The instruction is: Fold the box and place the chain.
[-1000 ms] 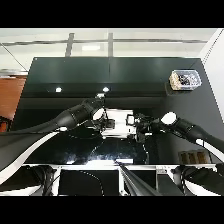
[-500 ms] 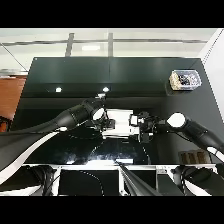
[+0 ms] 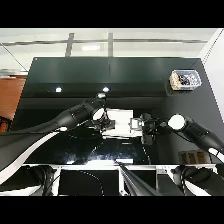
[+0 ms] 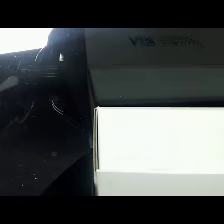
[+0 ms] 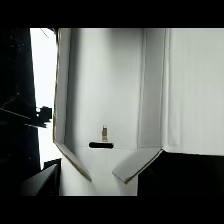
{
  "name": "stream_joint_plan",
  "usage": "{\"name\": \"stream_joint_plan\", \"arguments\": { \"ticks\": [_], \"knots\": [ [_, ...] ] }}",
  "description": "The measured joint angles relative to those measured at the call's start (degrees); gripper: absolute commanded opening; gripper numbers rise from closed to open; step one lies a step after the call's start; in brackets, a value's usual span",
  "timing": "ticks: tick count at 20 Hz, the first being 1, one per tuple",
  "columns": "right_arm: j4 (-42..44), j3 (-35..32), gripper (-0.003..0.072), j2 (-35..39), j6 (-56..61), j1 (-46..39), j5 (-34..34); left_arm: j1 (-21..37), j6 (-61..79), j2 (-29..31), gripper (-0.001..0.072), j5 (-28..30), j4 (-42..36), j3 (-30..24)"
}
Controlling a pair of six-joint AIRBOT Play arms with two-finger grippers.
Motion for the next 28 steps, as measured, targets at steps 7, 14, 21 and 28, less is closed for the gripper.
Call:
{"name": "stream_joint_plan", "arguments": {
  "ticks": [7, 14, 21, 28],
  "knots": [
    [4.70, -0.02, 0.0175, -1.73, -1.03, 1.97, -0.90, 0.00, -0.15, 0.00, 0.0029, -0.39, 0.02, 0.00],
    [12.44, -0.04, 0.0175, -2.82, -0.63, 2.29, -1.49, 0.00, 0.04, -0.02, 0.0030, -0.55, -0.13, -0.02],
    [15.17, -0.02, 0.0204, -4.61, -0.46, 2.29, -2.69, 0.00, -0.13, -0.02, 0.0030, -0.48, -0.20, -0.04],
    [14.43, 0.09, 0.0038, -3.82, 3.19, 1.16, -3.06, 0.00, -0.17, -0.02, 0.0029, -0.13, -0.42, -0.02]
  ]
}}
